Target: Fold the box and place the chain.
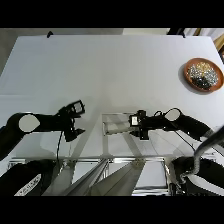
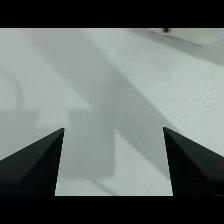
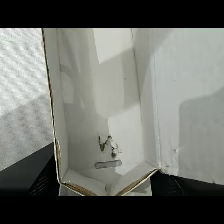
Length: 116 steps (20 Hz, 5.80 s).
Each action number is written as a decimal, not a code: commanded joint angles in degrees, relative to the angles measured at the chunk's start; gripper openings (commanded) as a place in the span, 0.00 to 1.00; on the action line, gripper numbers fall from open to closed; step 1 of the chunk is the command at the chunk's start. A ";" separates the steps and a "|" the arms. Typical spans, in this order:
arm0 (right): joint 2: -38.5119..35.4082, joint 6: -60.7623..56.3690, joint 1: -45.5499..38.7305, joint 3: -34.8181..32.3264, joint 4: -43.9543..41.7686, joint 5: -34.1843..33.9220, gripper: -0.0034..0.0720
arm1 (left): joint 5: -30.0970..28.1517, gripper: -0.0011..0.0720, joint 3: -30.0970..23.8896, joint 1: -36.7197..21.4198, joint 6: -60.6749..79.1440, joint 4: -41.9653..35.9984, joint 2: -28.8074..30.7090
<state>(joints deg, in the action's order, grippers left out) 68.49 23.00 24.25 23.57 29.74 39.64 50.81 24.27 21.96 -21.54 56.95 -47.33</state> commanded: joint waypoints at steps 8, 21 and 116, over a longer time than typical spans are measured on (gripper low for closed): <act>-0.04 -0.02 0.02 0.00 -0.02 0.02 0.56 | -6.54 0.97 -4.70 1.33 52.24 -37.18 -16.94; -0.04 -0.02 0.02 -0.02 -0.02 0.02 0.56 | -9.77 0.97 -4.66 6.78 57.90 -46.82 -23.19; -14.71 -29.70 0.02 0.24 -9.97 -15.10 0.07 | -15.41 0.20 -3.96 10.99 60.72 -55.17 -24.98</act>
<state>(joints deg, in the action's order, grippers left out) 49.87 -10.41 24.27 23.68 26.74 35.66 35.40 20.32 32.95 39.18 1.76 -72.36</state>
